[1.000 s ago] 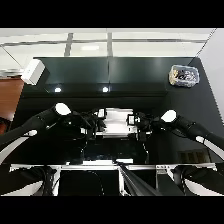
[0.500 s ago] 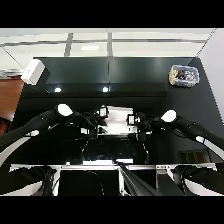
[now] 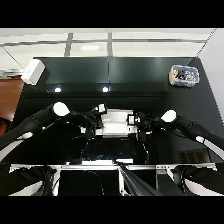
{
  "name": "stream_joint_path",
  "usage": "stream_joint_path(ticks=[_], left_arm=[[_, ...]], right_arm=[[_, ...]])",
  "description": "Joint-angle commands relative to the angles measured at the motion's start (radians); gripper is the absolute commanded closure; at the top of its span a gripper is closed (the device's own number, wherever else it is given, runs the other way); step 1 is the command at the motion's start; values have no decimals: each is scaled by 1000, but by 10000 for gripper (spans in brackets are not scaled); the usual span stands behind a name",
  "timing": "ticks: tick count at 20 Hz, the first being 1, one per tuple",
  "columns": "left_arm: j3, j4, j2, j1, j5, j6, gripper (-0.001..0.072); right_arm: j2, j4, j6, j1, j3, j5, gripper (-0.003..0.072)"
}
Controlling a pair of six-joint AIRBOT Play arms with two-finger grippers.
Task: Fold the box and place the chain.
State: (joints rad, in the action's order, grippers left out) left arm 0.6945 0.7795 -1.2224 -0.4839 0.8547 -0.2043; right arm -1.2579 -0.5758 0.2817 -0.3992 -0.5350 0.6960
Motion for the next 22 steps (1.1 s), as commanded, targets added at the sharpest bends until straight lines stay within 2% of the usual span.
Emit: stream_joint_path(ticks=[1,3,4,5,7,10,12,16,19,22], left_arm=[[4,291,122,75,56,-371,683],[-11,477,169,201,70,-725,682],[-23,490,173,281,89,-866,682],[-43,437,167,371,119,-967,682],[-103,219,138,531,203,-996,682],[-186,-39,43,683,284,-916,682],[-204,-107,-23,680,285,-871,683],[-188,-153,-137,510,266,-845,683],[-171,-253,-177,378,234,-782,683],[-142,-331,-180,313,201,-715,683]], right_arm=[[0,0,0,-1,-1,0,198],[0,0,0,-1,-1,0,199],[0,0,0,-1,-1,0,198],[0,0,0,-1,-1,0,199],[0,0,0,-1,-1,0,198],[0,0,0,-1,-1,0,198],[0,0,0,-1,-1,0,198],[0,0,0,-1,-1,0,199],[0,0,0,-1,-1,0,199],[0,0,0,-1,-1,0,199]])
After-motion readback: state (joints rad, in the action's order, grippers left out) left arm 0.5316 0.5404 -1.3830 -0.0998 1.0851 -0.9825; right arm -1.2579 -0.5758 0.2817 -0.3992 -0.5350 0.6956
